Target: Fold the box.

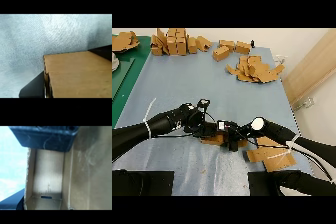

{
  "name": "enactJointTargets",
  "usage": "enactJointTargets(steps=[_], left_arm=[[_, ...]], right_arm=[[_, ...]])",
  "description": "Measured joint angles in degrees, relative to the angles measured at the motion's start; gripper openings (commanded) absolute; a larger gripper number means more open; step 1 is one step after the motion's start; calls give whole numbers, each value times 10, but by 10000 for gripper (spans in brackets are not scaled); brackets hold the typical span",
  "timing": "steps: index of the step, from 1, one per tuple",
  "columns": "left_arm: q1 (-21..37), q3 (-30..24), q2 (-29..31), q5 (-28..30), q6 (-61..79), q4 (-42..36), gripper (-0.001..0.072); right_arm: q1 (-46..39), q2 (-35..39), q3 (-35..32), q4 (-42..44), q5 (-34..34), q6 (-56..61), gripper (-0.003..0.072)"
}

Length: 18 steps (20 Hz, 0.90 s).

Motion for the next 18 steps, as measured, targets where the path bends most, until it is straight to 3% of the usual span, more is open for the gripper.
enactJointTargets(steps=[4, 5, 6, 7, 18], left_arm=[[0, 0, 0, 0, -5, -2, 14], [0, 0, 0, -1, -5, -3, 84], [0, 0, 0, -3, -5, -4, 342], [0, 0, 1, -5, -5, -11, 391], [0, 17, 1, -33, -25, -19, 393]], right_arm=[[0, 0, 0, -1, -2, -1, 580], [0, 0, 0, -1, -2, -1, 580], [0, 0, 0, -2, -3, -3, 580], [0, 0, 0, -2, -3, -3, 580], [0, 0, 0, -1, -3, -2, 580]])
